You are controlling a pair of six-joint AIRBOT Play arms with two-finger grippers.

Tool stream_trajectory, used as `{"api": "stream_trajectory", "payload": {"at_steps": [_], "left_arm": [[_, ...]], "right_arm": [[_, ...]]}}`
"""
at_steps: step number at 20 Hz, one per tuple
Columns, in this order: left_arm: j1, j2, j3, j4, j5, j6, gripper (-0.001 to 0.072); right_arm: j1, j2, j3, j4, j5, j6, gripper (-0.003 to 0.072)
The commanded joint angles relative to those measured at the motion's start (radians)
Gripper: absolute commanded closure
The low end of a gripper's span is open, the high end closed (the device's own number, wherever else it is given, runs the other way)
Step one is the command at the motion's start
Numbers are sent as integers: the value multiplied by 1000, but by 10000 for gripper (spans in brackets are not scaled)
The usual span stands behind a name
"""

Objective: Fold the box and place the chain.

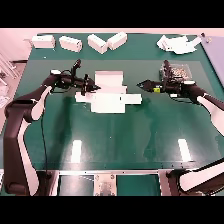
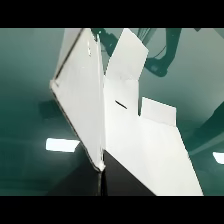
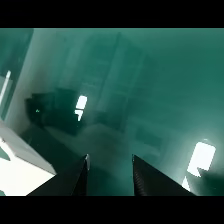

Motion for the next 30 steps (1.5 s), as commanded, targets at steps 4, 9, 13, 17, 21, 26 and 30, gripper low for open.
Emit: {"api": "stream_trajectory", "payload": {"at_steps": [4, 9, 13, 17, 21, 26, 30], "left_arm": [[-2, 0, -2, 1, 39, 77, 695], [-2, 3, -50, 3, 83, 135, 695], [-2, 21, -67, 45, 106, 179, 695], [-19, 44, -129, 50, 153, 264, 695], [-15, 62, -149, 41, 179, 268, 695], [-15, 62, -163, 34, 157, 288, 695], [-15, 62, -163, 36, 156, 290, 695]], "right_arm": [[-28, 2, 10, 6, 1, 0, 343], [-28, 1, 10, -2, 1, 0, 344], [-28, 1, 10, -5, 0, -19, 344], [-28, 1, 10, -6, -7, -22, 344], [-28, 1, 10, -8, -11, -26, 344], [-28, 1, 9, -21, -18, -25, 345], [-28, 1, 9, -27, -18, -26, 345]]}}
